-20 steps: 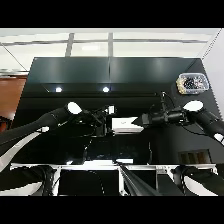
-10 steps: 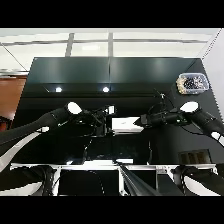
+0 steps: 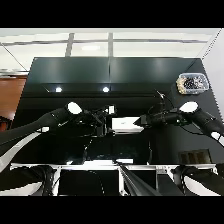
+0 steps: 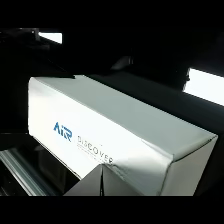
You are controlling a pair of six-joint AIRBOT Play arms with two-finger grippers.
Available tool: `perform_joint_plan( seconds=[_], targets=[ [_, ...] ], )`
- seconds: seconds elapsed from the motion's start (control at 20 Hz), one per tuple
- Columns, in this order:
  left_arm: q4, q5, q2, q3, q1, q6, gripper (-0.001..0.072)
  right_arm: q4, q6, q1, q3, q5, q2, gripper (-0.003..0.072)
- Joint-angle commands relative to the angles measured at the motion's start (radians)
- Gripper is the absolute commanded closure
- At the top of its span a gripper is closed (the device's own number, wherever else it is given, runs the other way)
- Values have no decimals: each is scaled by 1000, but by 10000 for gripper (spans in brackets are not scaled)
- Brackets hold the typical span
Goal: Fold the box and place the chain.
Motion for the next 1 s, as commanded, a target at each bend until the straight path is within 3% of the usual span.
perform_joint_plan(
  seconds=[0.0,0.15,0.35,0.4,0.45,0.65,0.8,0.95],
  targets=[
    [1,-2,0,0,0,2,359,-3,-6,-1,1,0,0,673],
    [1,-3,0,0,0,1,359,-4,-31,-14,63,129,25,673],
    [1,-2,0,0,0,-1,335,-99,14,-119,193,262,169,673],
    [6,-13,3,1,0,-13,82,-149,44,-164,209,275,217,673],
    [17,-16,10,1,0,-21,-5,-195,72,-208,210,293,264,673],
    [113,-23,100,3,15,-127,-5,-393,138,-352,210,399,418,673],
    [96,-68,162,30,5,-264,-3,-410,146,-388,209,394,450,673],
    [87,-28,161,94,-53,-296,-2,-394,145,-387,185,359,450,673]
  ],
)
